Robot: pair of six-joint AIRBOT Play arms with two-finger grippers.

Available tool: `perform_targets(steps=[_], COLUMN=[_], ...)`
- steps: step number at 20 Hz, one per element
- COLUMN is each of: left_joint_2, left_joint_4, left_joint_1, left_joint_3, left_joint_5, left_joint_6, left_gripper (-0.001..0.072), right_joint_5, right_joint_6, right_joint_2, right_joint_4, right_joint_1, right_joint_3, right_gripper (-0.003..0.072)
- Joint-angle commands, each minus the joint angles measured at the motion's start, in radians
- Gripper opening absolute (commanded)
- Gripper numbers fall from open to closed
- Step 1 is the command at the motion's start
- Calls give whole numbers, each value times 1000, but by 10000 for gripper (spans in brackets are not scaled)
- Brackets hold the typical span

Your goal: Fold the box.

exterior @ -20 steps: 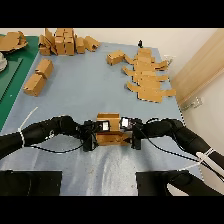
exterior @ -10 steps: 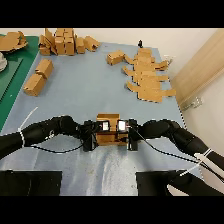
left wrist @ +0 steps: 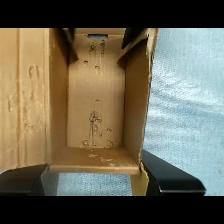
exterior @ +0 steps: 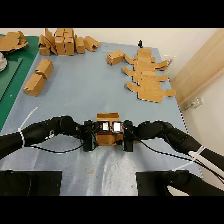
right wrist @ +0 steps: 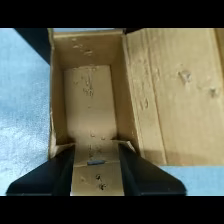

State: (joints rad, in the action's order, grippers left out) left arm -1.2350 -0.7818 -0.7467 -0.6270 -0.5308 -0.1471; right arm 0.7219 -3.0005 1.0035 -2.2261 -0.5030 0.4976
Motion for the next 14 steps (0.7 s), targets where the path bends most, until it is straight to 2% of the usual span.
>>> perform_targets(steps=[1,6,8,10,13,14], left_joint_2=[0,0,0,0,0,0], left_joint_4=[0,0,0,0,0,0], left_joint_1=[0,0,0,0,0,0], left_joint_3=[0,0,0,0,0,0], left_joint_5=[0,0,0,0,0,0], left_joint_6=[-2,-2,-2,-2,-2,-2], left_gripper=[469,469,469,469,469,469], right_joint_5=[-1,-1,-1,5,45,67], right_joint_6=[-1,1,61,201,543,657], right_joint_2=[25,24,11,-20,-115,-154], right_joint_4=[-22,-22,-4,70,264,289], right_joint_1=[-15,-16,-14,-13,10,26], right_joint_3=[0,0,0,0,0,0], right_gripper=[482,482,482,482,471,401])
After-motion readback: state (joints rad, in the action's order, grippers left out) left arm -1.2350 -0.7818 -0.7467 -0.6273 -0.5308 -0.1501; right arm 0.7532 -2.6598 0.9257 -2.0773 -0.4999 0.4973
